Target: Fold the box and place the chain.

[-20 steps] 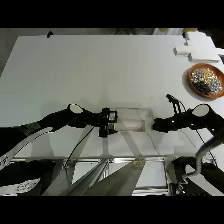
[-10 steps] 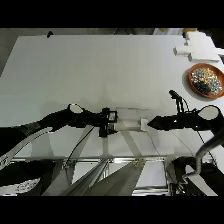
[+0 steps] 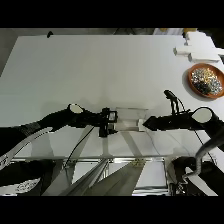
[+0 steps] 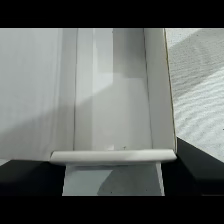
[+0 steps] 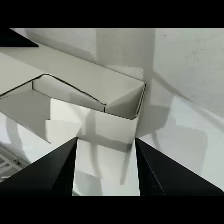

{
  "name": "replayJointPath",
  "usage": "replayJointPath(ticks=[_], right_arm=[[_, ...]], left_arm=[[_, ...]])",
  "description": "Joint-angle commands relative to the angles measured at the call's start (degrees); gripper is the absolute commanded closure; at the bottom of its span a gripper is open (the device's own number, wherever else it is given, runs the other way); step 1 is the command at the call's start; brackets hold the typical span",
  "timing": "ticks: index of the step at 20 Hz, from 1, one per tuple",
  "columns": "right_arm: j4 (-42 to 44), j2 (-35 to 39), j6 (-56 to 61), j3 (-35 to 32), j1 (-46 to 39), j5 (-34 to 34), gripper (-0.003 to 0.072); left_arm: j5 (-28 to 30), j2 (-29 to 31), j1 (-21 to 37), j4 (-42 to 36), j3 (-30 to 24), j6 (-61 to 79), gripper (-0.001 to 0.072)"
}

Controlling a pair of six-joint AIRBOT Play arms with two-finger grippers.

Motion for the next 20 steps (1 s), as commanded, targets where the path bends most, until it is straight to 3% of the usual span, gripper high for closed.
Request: replayJointPath(ticks=[1, 7, 18, 20], right_arm=[[-0.7, 0.02, 4.9, 0.15, 3.45, -2.71, 0.0278], [-8.28, -0.9, 15.74, 4.2, 8.2, -2.62, 0.0288], [-22.14, -12.22, 35.04, 11.43, 20.96, -3.23, 0.029], [-23.5, -13.68, 36.98, 13.09, 22.1, -3.02, 0.0325]], left_arm=[[0.0, 0.02, 0.0, 0.02, 0.0, 0.02, 0.0575], [0.0, 0.02, -0.02, 0.02, 0.0, 0.0, 0.0575], [0.0, 0.02, 0.0, 0.02, 0.0, 0.02, 0.0575], [0.0, 0.02, -0.02, 0.04, 0.0, 0.0, 0.0575]])
